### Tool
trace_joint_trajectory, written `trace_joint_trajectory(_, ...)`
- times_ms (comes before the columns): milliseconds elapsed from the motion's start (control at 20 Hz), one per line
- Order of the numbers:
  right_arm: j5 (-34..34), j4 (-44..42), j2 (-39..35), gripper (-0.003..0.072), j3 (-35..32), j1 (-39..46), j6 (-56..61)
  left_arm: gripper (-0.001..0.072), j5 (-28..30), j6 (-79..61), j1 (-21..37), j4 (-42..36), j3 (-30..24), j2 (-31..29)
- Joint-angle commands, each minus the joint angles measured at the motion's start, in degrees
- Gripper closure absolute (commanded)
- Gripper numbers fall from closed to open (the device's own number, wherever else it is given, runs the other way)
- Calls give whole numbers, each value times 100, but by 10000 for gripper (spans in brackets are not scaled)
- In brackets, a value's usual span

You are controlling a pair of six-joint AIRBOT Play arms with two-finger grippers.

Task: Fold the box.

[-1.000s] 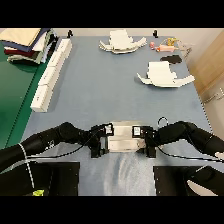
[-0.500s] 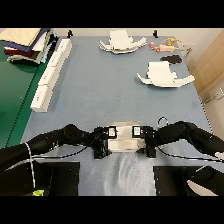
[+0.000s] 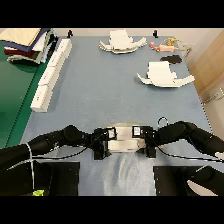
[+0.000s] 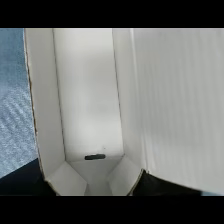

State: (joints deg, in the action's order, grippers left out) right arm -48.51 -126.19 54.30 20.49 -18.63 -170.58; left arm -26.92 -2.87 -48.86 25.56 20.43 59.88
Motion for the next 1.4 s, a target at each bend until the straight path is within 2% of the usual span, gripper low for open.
trace_joint_trajectory(0,2,-2,0,88,-2,-2,0,12,-4,-81,2,11,-24,2)
trace_joint_trajectory(300,2,-2,0,88,-2,-2,0,20,140,-83,2,-55,-22,7)
trace_joint_trajectory(350,2,-2,0,88,-2,-2,0,181,166,-136,2,-149,-15,9)
trace_joint_trajectory(400,2,-2,0,88,-2,-2,0,299,155,-278,0,-160,0,9)
trace_joint_trajectory(1350,0,-11,0,88,-2,-2,0,306,96,-315,-4,-157,11,7)
